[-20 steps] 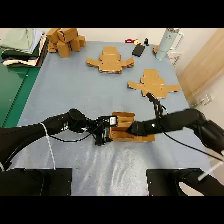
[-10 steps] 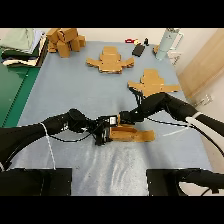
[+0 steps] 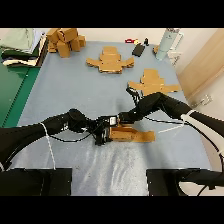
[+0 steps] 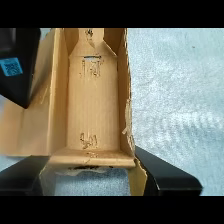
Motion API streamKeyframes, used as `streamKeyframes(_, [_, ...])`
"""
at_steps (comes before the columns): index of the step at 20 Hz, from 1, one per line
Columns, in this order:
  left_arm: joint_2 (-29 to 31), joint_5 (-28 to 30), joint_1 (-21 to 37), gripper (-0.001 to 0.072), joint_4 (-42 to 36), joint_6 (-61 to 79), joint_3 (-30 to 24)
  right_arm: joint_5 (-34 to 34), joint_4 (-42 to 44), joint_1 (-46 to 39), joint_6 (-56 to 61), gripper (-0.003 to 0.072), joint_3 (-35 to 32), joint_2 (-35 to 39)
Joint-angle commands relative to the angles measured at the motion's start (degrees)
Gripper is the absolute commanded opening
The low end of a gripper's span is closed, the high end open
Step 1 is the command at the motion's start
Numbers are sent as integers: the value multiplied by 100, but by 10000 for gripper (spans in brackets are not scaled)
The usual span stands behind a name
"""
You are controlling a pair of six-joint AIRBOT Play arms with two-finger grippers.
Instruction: Fold the box.
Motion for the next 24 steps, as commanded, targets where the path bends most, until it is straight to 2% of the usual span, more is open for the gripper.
streamKeyframes(1, [2, 0, 2, 543, 0, -2, 7, 0, -431, 2, -138, 3, 44, 588])
streamKeyframes(4, [2, 0, 2, 543, 0, -2, 7, -367, -1003, 4, -138, 3, -28, 1456])
streamKeyframes(6, [2, 0, 2, 543, 0, -2, 7, -708, -1204, 4, -138, 2, -313, 2105])
streamKeyframes(9, [2, 0, 2, 543, 0, -2, 7, -964, -1268, 7, -256, 2, -1156, 3195])
streamKeyframes(12, [2, 0, 2, 543, 0, -2, 7, -1331, -1088, 7, -1443, 14, -2133, 4197])
streamKeyframes(13, [2, 0, 2, 542, 0, -2, 7, -1290, -1196, 4, -1862, 169, -2389, 4398])
streamKeyframes(14, [2, 0, 2, 543, 0, -2, 7, -1180, -1360, 7, -2293, 383, -2573, 4503])
streamKeyframes(17, [2, 0, 2, 543, 0, -2, 7, -393, -1860, 4, -3268, 559, -2905, 4457])
streamKeyframes(18, [2, 0, 2, 543, 0, -2, 7, 50, -1878, 7, -3576, 596, -2970, 4356])
streamKeyframes(20, [2, 0, 2, 543, 0, -2, 7, 750, -1873, 7, -4256, 596, -2997, 4017])
streamKeyframes(24, [2, 0, 2, 543, 0, -2, 7, 1563, -1510, 7, -5501, 583, -2990, 3296])
